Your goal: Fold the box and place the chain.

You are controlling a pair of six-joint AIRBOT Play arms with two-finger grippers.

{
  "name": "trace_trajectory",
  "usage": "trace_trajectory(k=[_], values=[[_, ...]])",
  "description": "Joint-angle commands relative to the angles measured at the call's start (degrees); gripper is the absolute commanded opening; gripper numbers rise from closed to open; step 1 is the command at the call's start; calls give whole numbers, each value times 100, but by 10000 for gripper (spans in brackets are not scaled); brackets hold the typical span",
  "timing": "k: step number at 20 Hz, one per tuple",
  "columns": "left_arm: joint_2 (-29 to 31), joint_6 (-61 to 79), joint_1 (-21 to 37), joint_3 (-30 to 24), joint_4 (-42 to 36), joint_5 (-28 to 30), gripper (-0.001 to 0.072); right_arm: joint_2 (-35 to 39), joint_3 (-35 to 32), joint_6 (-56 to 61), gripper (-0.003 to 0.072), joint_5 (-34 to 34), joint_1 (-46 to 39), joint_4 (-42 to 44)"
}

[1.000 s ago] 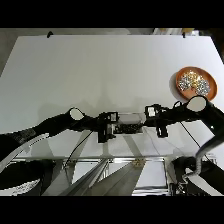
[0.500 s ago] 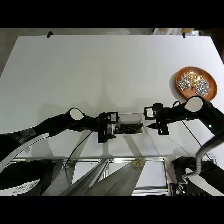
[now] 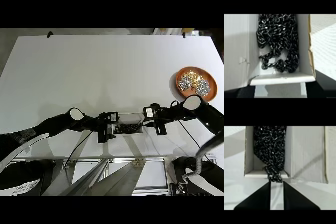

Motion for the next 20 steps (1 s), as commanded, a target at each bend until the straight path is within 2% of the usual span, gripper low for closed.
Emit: trace_trajectory(k=[1, 16, 20], values=[[2, 0, 2, 0, 0, 2, 205, -9, -2, -26, 28, 227, 2, 76], [2, 0, 2, 0, 0, 2, 205, 560, 0, 122, 12, 461, 120, 173], [2, 2, 2, 0, 2, 2, 205, 566, 0, 378, 13, 177, 350, 15]])
